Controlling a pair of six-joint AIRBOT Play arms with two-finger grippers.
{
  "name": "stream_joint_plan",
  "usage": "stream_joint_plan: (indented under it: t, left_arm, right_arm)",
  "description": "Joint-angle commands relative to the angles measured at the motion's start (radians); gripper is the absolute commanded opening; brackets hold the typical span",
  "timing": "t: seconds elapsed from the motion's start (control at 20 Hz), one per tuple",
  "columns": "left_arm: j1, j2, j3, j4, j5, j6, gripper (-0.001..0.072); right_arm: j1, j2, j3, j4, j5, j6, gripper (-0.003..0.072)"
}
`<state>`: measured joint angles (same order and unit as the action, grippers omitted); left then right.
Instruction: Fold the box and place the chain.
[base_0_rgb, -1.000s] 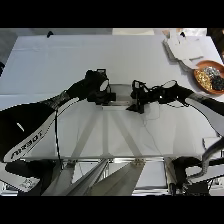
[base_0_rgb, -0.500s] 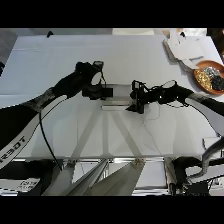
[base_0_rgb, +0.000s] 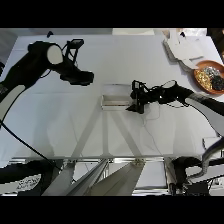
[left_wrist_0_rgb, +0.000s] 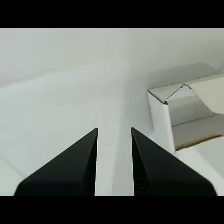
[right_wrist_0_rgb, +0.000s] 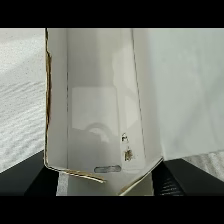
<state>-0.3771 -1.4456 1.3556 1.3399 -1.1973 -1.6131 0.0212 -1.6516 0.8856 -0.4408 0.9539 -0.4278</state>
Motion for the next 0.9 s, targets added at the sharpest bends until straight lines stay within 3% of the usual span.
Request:
stream_joint_plan:
  t: [0.0, 0.1, 0.3, 0.35, 0.4, 0.65, 0.85]
  left_arm:
    - [0.128, 0.011, -0.069, -0.278, 0.061, 0.578, 0.0241]
    - [0.158, 0.010, -0.139, -0.364, 0.130, 0.882, 0.0455]
    - [0.187, -0.024, -0.248, -0.509, 0.148, 1.410, 0.0517]
    - [0.193, -0.045, -0.255, -0.564, 0.129, 1.523, 0.0587]
    - [0.199, -0.069, -0.256, -0.616, 0.106, 1.629, 0.0708]
    - [0.201, -0.187, -0.257, -0.675, 0.014, 1.995, 0.0699]
    - [0.201, -0.204, -0.261, -0.755, 0.029, 2.025, 0.0700]
  right_arm:
    - [0.000, 0.000, 0.000, 0.000, 0.000, 0.000, 0.0521]
    - [0.000, 0.000, 0.000, 0.000, 0.000, 0.000, 0.0521]
    - [0.000, 0.000, 0.000, 0.000, 0.000, 0.000, 0.0521]
    - [0.000, 0.000, 0.000, 0.000, 0.000, 0.000, 0.0521]
    - [0.000, 0.000, 0.000, 0.000, 0.000, 0.000, 0.0521]
    - [0.000, 0.000, 0.000, 0.000, 0.000, 0.000, 0.0521]
    - [0.000, 0.000, 0.000, 0.000, 0.000, 0.000, 0.0521]
